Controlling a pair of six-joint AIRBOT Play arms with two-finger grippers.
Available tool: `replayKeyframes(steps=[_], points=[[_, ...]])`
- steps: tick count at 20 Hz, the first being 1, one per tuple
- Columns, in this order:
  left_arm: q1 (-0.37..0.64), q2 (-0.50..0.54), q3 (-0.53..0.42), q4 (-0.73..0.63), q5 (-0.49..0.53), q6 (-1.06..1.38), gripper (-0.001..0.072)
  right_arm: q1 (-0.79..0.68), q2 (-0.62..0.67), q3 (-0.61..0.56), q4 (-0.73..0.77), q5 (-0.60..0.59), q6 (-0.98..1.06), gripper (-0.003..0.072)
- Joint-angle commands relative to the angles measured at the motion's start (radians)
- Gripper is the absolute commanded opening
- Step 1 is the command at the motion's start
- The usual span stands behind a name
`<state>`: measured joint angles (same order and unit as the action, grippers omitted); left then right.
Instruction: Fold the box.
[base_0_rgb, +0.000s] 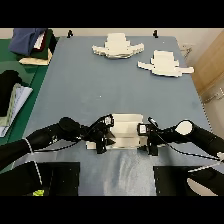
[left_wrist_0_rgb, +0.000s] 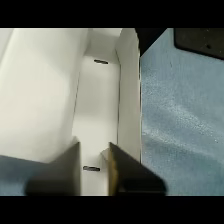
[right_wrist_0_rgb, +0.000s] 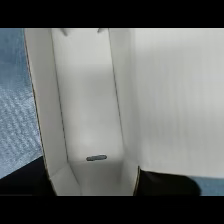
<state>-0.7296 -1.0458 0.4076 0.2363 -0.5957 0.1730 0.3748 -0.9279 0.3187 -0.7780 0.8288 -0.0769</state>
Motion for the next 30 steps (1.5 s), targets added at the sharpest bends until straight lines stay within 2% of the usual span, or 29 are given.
replayKeyframes(steps=[1, 4, 7, 10, 12, 14, 15, 17, 22, 27, 30], points=[[0.002, 0.032, 0.001, 0.15, -0.007, -0.126, 0.0017, 0.001, 0.0, 0.0, 0.0, 0.0, 0.001, 0.052], [0.002, 0.131, 0.001, 0.384, -0.037, -0.33, 0.0017, 0.001, 0.0, 0.0, 0.0, 0.001, 0.001, 0.052], [0.002, 0.291, 0.001, 0.584, -0.082, -0.623, 0.0017, 0.001, 0.0, 0.0, 0.0, 0.0, 0.001, 0.052], [0.002, 0.463, 0.001, 0.837, -0.106, -1.156, 0.0018, 0.001, 0.0, 0.0, 0.0, 0.0, 0.001, 0.052], [0.002, 0.528, 0.0, 1.069, -0.13, -1.626, 0.0017, 0.001, 0.0, 0.0, 0.0, 0.0, 0.001, 0.052], [0.012, 0.525, 0.0, 1.286, -0.263, -2.106, 0.0017, 0.001, 0.0, 0.0, 0.0, 0.0, 0.001, 0.052], [0.029, 0.504, 0.0, 1.313, -0.35, -2.248, 0.0017, 0.001, 0.0, 0.0, 0.0, 0.0, 0.001, 0.052], [0.061, 0.454, 0.0, 1.244, -0.417, -2.275, 0.0017, 0.001, 0.0, 0.0, 0.0, 0.001, 0.001, 0.052], [0.143, 0.313, 0.0, 1.016, -0.362, -2.148, 0.0016, 0.001, 0.0, 0.0, 0.0, 0.0, 0.001, 0.052], [0.298, 0.225, 0.0, 0.765, -0.349, -1.89, 0.0015, 0.001, 0.0, 0.0, 0.0, 0.0, 0.001, 0.052], [0.346, 0.187, 0.0, 0.744, -0.355, -1.836, 0.0015, 0.001, 0.0, 0.0, 0.0, 0.0, 0.001, 0.052]])
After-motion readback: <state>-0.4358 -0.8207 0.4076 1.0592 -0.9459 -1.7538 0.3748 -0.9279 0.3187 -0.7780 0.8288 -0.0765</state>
